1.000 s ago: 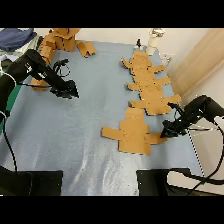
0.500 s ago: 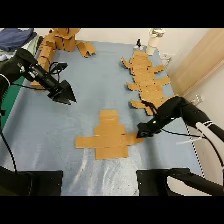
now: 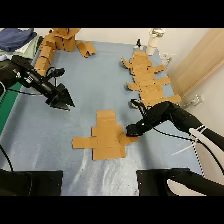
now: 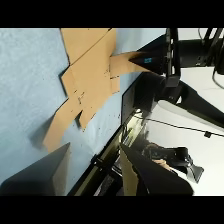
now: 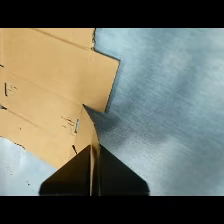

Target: Fold the box.

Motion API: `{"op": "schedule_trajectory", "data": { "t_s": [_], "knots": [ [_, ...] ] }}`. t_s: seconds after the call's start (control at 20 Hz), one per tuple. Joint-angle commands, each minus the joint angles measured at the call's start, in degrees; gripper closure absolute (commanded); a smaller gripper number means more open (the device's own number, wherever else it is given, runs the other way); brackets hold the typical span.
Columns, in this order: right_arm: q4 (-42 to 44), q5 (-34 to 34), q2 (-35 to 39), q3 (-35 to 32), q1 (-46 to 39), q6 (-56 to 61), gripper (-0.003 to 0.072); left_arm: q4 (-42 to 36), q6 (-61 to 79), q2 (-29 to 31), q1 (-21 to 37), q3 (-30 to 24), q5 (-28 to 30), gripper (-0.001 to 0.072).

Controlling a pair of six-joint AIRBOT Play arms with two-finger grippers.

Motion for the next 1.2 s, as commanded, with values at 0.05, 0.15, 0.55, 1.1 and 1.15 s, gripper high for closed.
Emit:
{"op": "schedule_trajectory", "data": {
  "t_s": [0.05, 0.15, 0.55, 1.1, 1.15],
  "knots": [
    [4.6, 4.4, 0.0, -0.2, 2.4, -5.4, 0.0685, -5.2, 6.1, 0.2, -0.6, -0.5, 2.4, 0.0265],
    [7.3, 10.8, 0.7, -1.4, 6.3, -10.2, 0.0686, -8.2, 9.1, 1.2, -0.8, -1.6, 0.0, 0.0267],
    [7.5, 30.3, 11.3, -17.1, 16.7, -6.1, 0.0686, -5.2, 16.1, 17.0, 4.3, -25.8, 6.9, 0.0370],
    [7.2, 30.7, 19.5, -18.8, 22.3, -2.5, 0.0686, -1.9, 21.0, 14.2, -3.6, -36.4, 27.6, 0.0340],
    [7.1, 30.9, 20.0, -18.8, 22.4, -2.1, 0.0686, -1.9, 21.3, 13.5, -4.1, -36.4, 28.8, 0.0341]
  ]
}}
